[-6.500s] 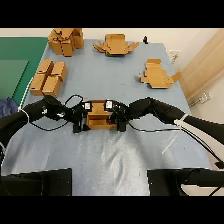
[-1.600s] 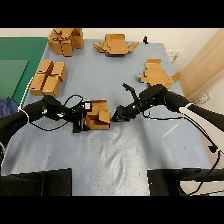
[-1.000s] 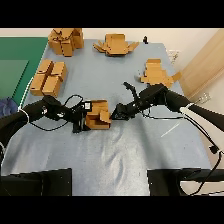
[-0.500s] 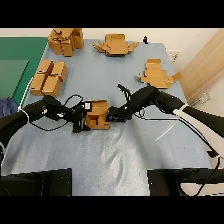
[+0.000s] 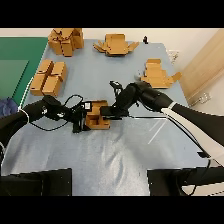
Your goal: Fold the box.
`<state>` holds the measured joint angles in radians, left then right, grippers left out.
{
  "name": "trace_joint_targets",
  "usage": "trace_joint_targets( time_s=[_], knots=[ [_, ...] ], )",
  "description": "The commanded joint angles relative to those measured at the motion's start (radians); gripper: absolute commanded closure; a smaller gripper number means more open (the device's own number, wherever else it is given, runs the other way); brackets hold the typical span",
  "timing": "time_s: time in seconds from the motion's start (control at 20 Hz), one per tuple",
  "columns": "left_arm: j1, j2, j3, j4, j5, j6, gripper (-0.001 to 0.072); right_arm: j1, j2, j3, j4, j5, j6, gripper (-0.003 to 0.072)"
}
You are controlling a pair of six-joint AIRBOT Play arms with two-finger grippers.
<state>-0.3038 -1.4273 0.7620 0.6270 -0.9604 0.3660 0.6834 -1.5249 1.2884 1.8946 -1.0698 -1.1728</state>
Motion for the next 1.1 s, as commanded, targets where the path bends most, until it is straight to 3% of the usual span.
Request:
trace_joint_targets(
  time_s=[0.0,0.15,0.3,0.35,0.9,0.95,1.05],
  knots=[
    [0.0,0.001,0.0,0.0,-0.001,-0.001,0.0542,0.044,-0.059,0.068,-0.137,-0.109,0.16,0.0313],
    [-0.002,0.001,0.0,0.0,-0.001,-0.001,0.0542,0.056,-0.078,0.084,-0.182,-0.124,0.225,0.032],
    [-0.002,0.001,0.0,0.0,-0.001,-0.001,0.0542,0.056,-0.078,0.085,-0.212,-0.128,0.267,0.043],
    [-0.002,0.001,0.0,0.0,-0.001,-0.001,0.0542,0.056,-0.078,0.085,-0.217,-0.124,0.267,0.0685],
    [-0.002,0.001,0.0,-0.001,-0.01,-0.001,0.0542,0.056,-0.088,0.085,-0.228,-0.105,0.25,0.0677],
    [-0.002,0.001,0.0,-0.001,-0.016,-0.001,0.0542,0.056,-0.09,0.084,-0.223,-0.098,0.249,0.0643],
    [-0.002,0.001,0.0,-0.001,-0.019,-0.001,0.0542,0.056,-0.089,0.085,-0.219,-0.081,0.249,0.0407]
  ],
)
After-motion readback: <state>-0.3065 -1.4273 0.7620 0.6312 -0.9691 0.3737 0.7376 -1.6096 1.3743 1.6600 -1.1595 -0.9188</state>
